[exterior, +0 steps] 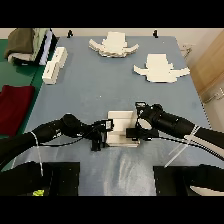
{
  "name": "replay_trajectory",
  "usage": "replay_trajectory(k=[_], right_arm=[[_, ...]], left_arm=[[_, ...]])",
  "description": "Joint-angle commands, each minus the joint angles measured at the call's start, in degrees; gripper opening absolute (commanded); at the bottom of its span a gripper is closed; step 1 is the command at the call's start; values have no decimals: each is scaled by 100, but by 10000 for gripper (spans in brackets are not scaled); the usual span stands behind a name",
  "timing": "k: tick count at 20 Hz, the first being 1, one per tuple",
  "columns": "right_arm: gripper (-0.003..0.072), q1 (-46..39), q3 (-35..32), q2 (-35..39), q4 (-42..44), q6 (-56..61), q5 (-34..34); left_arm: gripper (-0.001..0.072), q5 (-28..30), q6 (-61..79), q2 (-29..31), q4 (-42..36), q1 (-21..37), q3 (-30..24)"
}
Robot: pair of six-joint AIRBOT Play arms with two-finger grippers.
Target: Fold the box.
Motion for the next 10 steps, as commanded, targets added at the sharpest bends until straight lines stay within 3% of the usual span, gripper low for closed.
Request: replay_trajectory(k=[1,3,8,9,10], right_arm=[[332,4,13,140,238,-173,-17],[454,2,111,350,275,-234,92],[447,-13,560,1165,-15,-411,929],[400,-15,597,1388,-197,-411,1036],[231,-96,597,1626,-391,-411,1132]], left_arm=[[528,0,-7,-2,-17,4,0],[528,2,-7,-2,-17,4,0],[528,0,-4,-2,-17,4,0],[528,0,-7,-2,-17,4,0],[528,0,-4,-2,-17,4,0]])
